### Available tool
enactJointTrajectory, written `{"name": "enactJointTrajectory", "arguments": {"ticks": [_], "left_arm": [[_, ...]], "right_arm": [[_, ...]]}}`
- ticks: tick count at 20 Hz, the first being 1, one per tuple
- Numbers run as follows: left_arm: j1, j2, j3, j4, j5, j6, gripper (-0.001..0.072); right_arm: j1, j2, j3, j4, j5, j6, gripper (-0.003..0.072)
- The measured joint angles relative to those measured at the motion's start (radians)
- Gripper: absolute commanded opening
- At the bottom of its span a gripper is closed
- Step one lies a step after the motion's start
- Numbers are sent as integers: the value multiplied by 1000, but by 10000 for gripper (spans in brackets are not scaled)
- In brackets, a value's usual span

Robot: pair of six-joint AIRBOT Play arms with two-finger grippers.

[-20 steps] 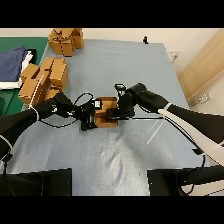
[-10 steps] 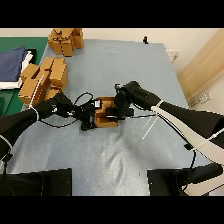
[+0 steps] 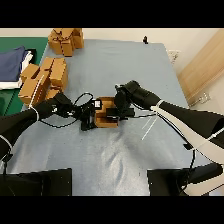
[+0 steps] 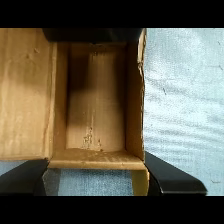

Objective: Fold the box.

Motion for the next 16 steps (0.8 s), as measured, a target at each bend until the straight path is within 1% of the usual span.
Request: {"name": "enactJointTrajectory", "arguments": {"ticks": [5,7,8,10,16], "left_arm": [[0,0,0,0,1,-1,282],[0,0,0,0,1,-1,282],[0,0,0,0,1,-1,282],[0,0,0,0,1,-2,282],[0,0,0,0,-1,-23,282]], "right_arm": [[12,-13,2,-20,-8,11,279],[27,-23,7,-31,-11,18,267],[34,-29,12,-35,-14,20,193],[45,-44,24,-50,-23,27,5],[60,-61,56,-71,-60,38,2]]}}
